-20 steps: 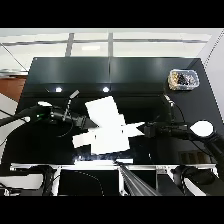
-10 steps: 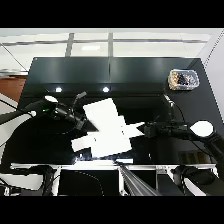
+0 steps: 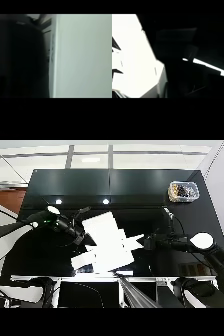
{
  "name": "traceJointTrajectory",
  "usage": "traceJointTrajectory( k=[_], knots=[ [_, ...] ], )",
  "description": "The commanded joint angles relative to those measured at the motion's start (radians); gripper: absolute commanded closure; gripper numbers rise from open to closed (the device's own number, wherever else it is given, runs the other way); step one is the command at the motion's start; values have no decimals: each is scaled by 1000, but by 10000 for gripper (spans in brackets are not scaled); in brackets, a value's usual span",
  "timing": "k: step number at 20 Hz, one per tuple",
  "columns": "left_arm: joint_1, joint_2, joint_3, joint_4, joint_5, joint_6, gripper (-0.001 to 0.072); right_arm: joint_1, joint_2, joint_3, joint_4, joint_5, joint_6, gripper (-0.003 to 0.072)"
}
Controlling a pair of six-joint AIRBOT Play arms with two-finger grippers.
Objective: Fold the box and place the chain.
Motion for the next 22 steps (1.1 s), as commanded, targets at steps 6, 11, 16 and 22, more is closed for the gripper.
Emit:
traceJointTrajectory(
  k=[6,11,16,22],
  knots=[
    [-95,113,10,31,56,-62,683,-182,2,122,-338,358,29,-15],
    [-292,326,10,134,401,75,680,-271,2,194,-641,189,18,-16],
    [-378,280,10,313,525,122,680,-270,-1,193,-552,-115,-9,-15],
    [-377,249,10,272,582,200,678,-209,-2,132,-304,6,-644,-15]
  ],
)
